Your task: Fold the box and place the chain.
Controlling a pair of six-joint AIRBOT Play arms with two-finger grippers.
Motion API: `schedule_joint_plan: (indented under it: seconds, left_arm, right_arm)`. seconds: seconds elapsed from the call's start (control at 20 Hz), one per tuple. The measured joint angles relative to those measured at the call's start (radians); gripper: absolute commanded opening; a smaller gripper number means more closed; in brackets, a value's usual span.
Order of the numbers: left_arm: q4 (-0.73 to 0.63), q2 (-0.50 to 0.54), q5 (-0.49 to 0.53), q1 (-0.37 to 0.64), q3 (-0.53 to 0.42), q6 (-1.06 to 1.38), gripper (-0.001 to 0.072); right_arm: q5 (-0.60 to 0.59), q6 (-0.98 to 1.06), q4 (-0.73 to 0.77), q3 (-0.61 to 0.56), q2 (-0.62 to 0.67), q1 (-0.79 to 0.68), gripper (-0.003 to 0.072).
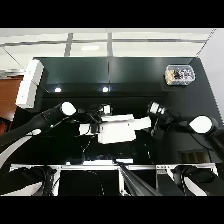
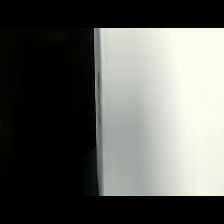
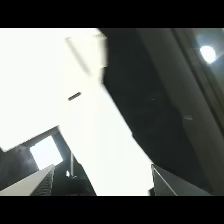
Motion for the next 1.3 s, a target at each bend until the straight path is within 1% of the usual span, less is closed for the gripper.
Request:
schedule_joint_plan:
  seconds: [0.2, 0.45, 0.7, 0.85, 1.05, 1.3]
  left_arm:
    - [0.011, -0.005, 0.001, -0.002, 0.000, 0.025, 0.0026]
    - [0.014, -0.006, -0.006, -0.002, 0.000, 0.035, 0.0026]
    - [0.016, -0.006, -0.007, -0.003, 0.000, 0.037, 0.0026]
    - [0.017, -0.006, -0.008, -0.003, 0.000, 0.037, 0.0026]
    - [0.017, -0.006, -0.008, -0.003, 0.000, 0.038, 0.0026]
    - [0.018, -0.006, -0.008, -0.003, 0.000, 0.037, 0.0026]
  right_arm:
    - [-0.011, -0.093, 0.035, -0.044, -0.018, 0.054, 0.0714]
    - [-0.026, -0.217, 0.109, -0.057, -0.095, 0.113, 0.0714]
    - [-0.094, -0.310, 0.195, -0.061, -0.179, 0.193, 0.0714]
    - [-0.148, -0.365, 0.232, -0.061, -0.208, 0.226, 0.0714]
    - [-0.191, -0.383, 0.283, -0.055, -0.222, 0.240, 0.0713]
    - [-0.195, -0.387, 0.307, 0.016, -0.225, 0.205, 0.0714]
